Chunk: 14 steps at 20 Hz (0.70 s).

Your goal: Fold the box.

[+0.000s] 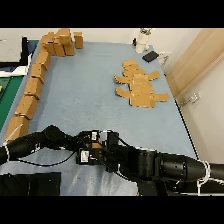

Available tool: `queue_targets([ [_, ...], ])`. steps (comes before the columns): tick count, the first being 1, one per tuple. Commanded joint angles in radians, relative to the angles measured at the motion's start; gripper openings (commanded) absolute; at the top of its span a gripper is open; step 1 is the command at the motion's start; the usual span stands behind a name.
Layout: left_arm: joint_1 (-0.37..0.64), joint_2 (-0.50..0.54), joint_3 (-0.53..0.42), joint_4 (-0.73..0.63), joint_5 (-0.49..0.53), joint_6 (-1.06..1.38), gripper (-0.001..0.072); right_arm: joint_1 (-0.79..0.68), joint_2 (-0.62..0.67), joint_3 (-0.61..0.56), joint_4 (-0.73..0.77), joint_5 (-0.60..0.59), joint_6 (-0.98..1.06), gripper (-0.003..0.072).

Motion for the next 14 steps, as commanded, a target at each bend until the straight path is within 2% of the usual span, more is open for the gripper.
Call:
queue_targets([
  [1,0.001,0.0,0.001,0.001,-0.001,0.001,0.0518,0.0,-0.003,0.004,-0.006,-0.005,0.001,0.0224],
  [5,0.001,0.0,0.001,0.001,-0.001,0.001,0.0517,0.0,-0.032,0.004,-0.001,-0.005,0.001,0.0213],
  [6,0.001,0.0,0.001,0.001,-0.002,0.001,0.0517,0.0,-0.036,0.003,0.013,-0.003,0.001,0.0191],
  [14,0.001,0.0,0.001,0.001,-0.001,0.001,0.0518,-0.001,-0.071,-0.003,0.077,-0.006,0.0,0.0191],
])
